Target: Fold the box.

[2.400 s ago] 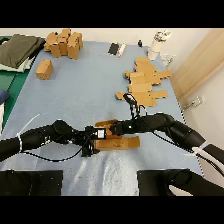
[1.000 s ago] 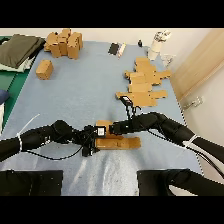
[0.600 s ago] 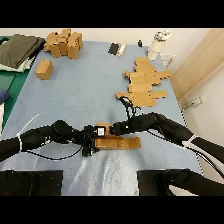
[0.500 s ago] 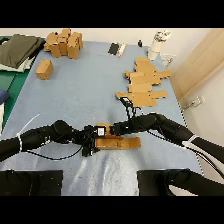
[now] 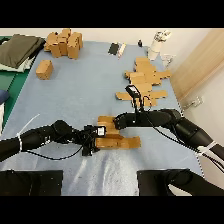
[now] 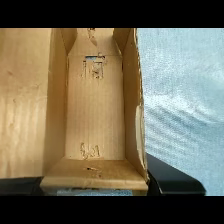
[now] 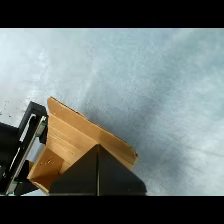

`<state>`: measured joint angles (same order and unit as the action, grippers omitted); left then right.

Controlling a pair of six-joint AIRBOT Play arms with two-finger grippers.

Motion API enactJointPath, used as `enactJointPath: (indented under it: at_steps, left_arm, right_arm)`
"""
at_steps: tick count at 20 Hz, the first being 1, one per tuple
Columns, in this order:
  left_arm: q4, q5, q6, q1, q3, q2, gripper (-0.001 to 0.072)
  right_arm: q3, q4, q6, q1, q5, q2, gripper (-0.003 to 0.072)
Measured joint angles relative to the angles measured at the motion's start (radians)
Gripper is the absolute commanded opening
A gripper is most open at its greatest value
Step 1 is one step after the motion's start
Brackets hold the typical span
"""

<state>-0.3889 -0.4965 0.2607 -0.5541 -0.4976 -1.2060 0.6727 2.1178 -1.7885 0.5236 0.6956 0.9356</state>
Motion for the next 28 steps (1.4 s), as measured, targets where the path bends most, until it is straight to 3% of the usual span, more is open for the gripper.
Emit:
enactJointPath:
  at_steps: [11, 12, 13, 25, 28]
  left_arm:
    - [0.000, 0.000, 0.000, 0.000, 0.000, 0.000, 0.0525]
    - [0.000, 0.000, 0.000, 0.000, 0.000, 0.000, 0.0525]
    - [0.000, 0.000, 0.000, 0.000, 0.000, 0.000, 0.0525]
    - [0.000, -0.002, 0.000, 0.000, -0.001, 0.000, 0.0525]
    - [0.000, -0.002, 0.000, 0.000, -0.001, 0.000, 0.0556]
  right_arm:
    - [0.004, -0.002, 0.000, 0.000, 0.184, -0.020, 0.0009]
    - [0.004, -0.002, 0.001, 0.000, 0.196, -0.020, 0.0123]
    - [0.004, -0.003, 0.002, 0.000, 0.206, -0.020, 0.0186]
    - [0.004, 0.018, 0.074, 0.000, 0.208, -0.020, 0.0183]
    - [0.004, 0.020, 0.088, 0.000, 0.200, -0.020, 0.0183]
